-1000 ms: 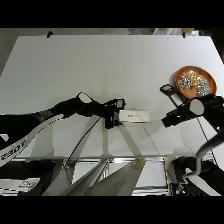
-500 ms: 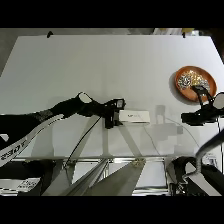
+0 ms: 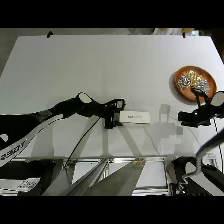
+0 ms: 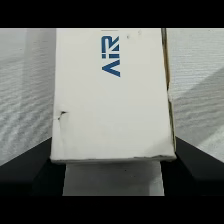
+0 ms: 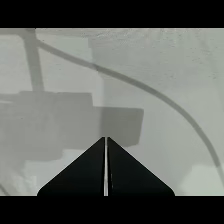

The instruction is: Fold the box and place the chain.

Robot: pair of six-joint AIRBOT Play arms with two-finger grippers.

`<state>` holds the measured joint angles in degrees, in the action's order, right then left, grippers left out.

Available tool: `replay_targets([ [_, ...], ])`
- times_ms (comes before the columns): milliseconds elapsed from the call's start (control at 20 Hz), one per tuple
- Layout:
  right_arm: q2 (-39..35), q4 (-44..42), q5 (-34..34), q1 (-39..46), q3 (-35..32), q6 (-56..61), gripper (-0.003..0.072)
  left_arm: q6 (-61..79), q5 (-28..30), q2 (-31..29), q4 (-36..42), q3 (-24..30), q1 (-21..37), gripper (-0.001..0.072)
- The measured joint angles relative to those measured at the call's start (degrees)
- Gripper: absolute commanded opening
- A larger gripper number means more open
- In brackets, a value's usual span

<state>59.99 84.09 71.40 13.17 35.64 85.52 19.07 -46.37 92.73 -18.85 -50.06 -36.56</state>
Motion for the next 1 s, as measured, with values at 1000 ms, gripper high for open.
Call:
replay_targets([
  [1000, 0.2, -2.4, 2.9, 0.0, 0.0, 0.0, 0.0020, -58.9, -7.0, -46.0, -40.4, 0.0, 39.7, 0.0271],
])
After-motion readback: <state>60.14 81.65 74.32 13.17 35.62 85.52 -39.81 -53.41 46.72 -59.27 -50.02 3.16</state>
